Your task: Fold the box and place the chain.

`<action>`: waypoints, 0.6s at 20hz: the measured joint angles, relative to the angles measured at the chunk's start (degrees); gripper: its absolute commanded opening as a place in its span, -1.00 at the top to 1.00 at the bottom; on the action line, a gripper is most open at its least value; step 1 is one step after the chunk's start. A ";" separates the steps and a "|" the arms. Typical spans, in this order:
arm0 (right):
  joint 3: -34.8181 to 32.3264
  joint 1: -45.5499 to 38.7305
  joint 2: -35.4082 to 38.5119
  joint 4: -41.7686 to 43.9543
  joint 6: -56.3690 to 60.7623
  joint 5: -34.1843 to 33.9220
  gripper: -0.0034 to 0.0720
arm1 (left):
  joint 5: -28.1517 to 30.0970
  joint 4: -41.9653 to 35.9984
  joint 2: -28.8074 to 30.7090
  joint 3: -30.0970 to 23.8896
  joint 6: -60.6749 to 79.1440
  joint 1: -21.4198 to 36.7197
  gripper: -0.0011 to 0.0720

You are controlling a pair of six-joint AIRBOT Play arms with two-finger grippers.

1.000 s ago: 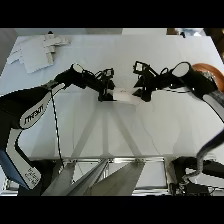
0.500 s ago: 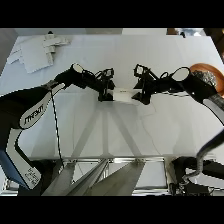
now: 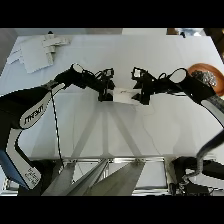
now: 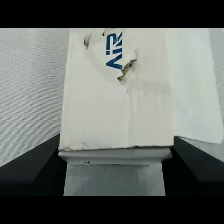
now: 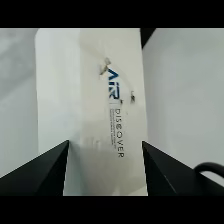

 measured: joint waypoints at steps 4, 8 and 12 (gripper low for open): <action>-0.52 0.11 0.09 -1.07 -0.04 -3.06 -0.27 | 0.26 -0.09 0.00 0.00 -0.11 -0.02 0.94; -0.68 0.11 1.07 -1.38 -0.02 -4.55 -0.11 | 0.35 -0.11 0.00 0.00 -0.11 0.00 0.94; -0.70 0.11 1.95 -1.42 -0.02 -5.16 0.21 | 0.28 -0.11 0.00 0.00 -0.09 0.02 0.94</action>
